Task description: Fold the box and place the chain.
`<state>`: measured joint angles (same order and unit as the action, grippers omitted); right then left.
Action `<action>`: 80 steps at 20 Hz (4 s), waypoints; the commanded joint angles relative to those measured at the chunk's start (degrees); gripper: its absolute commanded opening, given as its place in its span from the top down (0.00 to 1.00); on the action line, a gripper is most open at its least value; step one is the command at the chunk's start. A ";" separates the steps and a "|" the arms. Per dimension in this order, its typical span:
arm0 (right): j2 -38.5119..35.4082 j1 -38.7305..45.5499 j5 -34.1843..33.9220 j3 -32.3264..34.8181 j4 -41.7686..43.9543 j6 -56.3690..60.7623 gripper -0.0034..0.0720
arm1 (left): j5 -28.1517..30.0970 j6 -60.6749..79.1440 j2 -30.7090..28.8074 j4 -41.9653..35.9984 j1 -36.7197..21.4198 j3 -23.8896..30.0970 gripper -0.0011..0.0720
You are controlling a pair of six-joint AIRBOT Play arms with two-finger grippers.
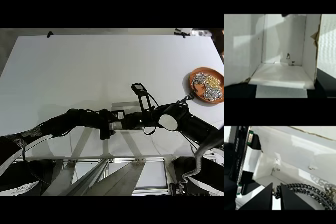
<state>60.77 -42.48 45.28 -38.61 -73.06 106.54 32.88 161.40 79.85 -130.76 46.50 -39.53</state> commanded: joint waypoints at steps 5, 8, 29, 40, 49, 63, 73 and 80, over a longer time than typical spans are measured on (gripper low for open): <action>-2.51 0.00 0.68 0.09 -1.11 0.09 0.64 | -0.11 0.17 -0.04 0.17 0.02 -0.07 0.64; -6.38 0.00 1.92 0.09 -3.28 0.66 0.59 | -0.11 0.17 -0.04 0.17 0.02 -0.07 0.64; -11.58 38.80 18.40 0.07 -21.07 -4.55 0.34 | -0.11 0.17 -0.04 0.17 0.02 -0.07 0.64; 6.08 41.40 8.85 0.07 -20.92 -6.93 0.35 | -0.11 0.17 -0.04 0.17 0.04 -0.07 0.64; 9.49 41.40 7.61 0.07 -20.50 -8.28 0.66 | -0.11 0.17 -0.04 0.17 0.02 -0.07 0.64; -9.60 41.35 9.79 0.04 -14.49 -15.96 0.94 | -0.11 0.17 -0.04 0.17 0.02 -0.07 0.64; -36.81 41.35 10.62 0.04 10.45 -24.76 0.94 | -0.11 0.17 -0.04 0.17 0.04 -0.07 0.64; -40.44 41.35 15.47 0.04 24.20 -33.09 0.94 | -0.13 0.17 -0.04 0.20 0.02 -0.07 0.64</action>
<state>21.74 -1.10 58.83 -38.50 -56.31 77.65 32.75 161.56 79.77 -130.58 46.57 -39.62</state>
